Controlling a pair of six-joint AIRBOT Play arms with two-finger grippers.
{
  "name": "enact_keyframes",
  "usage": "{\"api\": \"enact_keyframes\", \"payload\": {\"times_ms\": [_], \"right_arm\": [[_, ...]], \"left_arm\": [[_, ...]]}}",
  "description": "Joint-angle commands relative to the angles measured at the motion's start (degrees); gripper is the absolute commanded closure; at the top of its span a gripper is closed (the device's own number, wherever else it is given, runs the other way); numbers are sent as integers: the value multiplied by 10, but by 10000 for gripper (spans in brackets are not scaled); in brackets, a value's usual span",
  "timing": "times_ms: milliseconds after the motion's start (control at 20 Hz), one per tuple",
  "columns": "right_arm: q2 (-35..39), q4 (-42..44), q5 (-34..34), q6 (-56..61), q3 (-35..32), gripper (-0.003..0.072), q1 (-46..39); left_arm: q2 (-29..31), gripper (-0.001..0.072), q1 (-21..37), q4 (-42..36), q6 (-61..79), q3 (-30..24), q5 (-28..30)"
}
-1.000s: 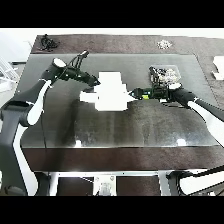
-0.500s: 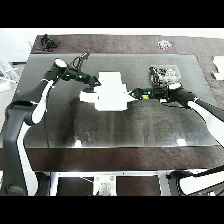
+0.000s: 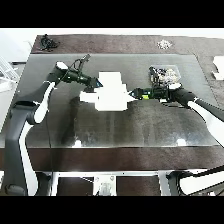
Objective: Fold the box and place the chain.
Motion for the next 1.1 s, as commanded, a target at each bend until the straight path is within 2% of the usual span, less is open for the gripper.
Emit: {"api": "enact_keyframes", "payload": {"times_ms": [0,100,200,300,350,400,550,650,900,1000,1050], "right_arm": [[0,0,0,0,0,675,0],[0,0,0,0,0,675,0],[0,0,0,0,0,675,0],[0,0,0,0,0,675,0],[0,0,0,0,0,675,0],[0,0,0,0,0,674,0],[0,0,0,0,0,675,0],[0,0,0,0,0,675,0],[0,0,0,0,0,674,0],[0,0,0,0,0,674,0],[0,-1,0,0,0,675,0]], "left_arm": [[-3,170,0,-6,2,0,-7],[-8,181,0,-18,11,0,-12],[-10,241,0,-30,13,0,-11],[-14,245,0,-37,16,0,-11],[-15,326,0,-37,17,0,-11],[-15,354,0,-37,18,0,-11],[-16,363,0,-39,29,0,-24],[-16,444,0,-39,33,0,-27],[-16,472,0,-61,42,0,-27],[-16,532,0,-61,43,0,-27],[-16,533,0,-61,43,0,-28]]}}
